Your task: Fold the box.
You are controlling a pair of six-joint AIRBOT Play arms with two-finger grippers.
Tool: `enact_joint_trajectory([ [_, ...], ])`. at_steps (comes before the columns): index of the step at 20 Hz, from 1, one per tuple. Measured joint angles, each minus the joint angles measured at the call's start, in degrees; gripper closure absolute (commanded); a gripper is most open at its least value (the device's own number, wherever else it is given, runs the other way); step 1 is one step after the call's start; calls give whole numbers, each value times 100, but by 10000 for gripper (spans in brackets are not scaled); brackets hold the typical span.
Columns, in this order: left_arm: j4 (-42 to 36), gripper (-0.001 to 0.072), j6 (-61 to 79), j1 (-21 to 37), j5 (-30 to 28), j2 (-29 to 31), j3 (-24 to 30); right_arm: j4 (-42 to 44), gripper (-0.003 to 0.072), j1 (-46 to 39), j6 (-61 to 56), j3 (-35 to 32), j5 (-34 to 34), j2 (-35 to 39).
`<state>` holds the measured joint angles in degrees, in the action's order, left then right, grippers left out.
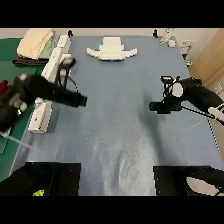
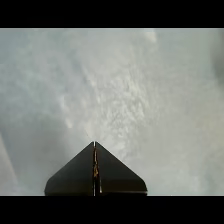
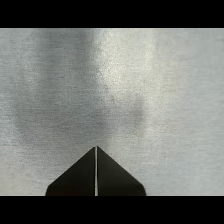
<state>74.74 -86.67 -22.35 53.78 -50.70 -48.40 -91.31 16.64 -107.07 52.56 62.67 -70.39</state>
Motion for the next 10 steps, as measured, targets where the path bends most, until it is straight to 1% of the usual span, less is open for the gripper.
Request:
enact_joint_trajectory([
  [2, 9, 695, -238, -155, -236, 260, 417, -2, 669, 0, 0, 0, 0, 0],
  [4, 24, 696, -387, -240, -372, 396, 636, -2, 669, 0, 0, 0, 0, 0],
  [10, -11, 696, -551, -323, -498, 518, 844, 0, 669, 0, 0, 0, 0, 0],
])
